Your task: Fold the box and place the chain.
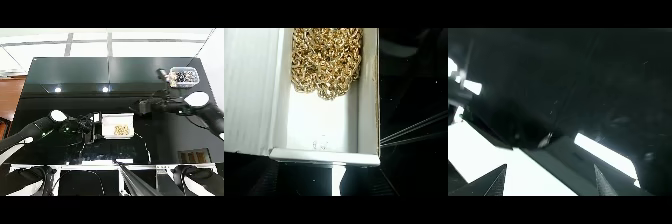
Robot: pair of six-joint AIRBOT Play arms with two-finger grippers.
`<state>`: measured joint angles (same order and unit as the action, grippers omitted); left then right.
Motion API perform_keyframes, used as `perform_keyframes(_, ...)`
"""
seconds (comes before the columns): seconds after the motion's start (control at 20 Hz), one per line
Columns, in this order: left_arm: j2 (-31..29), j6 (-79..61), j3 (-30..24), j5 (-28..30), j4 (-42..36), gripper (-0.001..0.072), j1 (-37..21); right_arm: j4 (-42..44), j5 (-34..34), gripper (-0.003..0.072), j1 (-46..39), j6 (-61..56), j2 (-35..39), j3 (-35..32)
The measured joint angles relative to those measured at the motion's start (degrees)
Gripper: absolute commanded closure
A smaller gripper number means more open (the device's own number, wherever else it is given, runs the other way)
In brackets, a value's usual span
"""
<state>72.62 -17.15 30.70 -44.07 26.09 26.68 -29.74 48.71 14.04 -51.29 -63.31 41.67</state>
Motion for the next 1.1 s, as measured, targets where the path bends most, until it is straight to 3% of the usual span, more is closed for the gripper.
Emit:
perform_keyframes(0.6,0.00,0.04,0.00,0.24,0.17,0.0360,0.00,-7.72,11.85,0.0078,5.60,31.74,-4.90,5.38)
perform_keyframes(1.1,0.00,0.09,0.00,0.26,0.20,0.0359,0.00,-13.42,10.86,0.0078,10.62,36.50,-5.14,5.09)
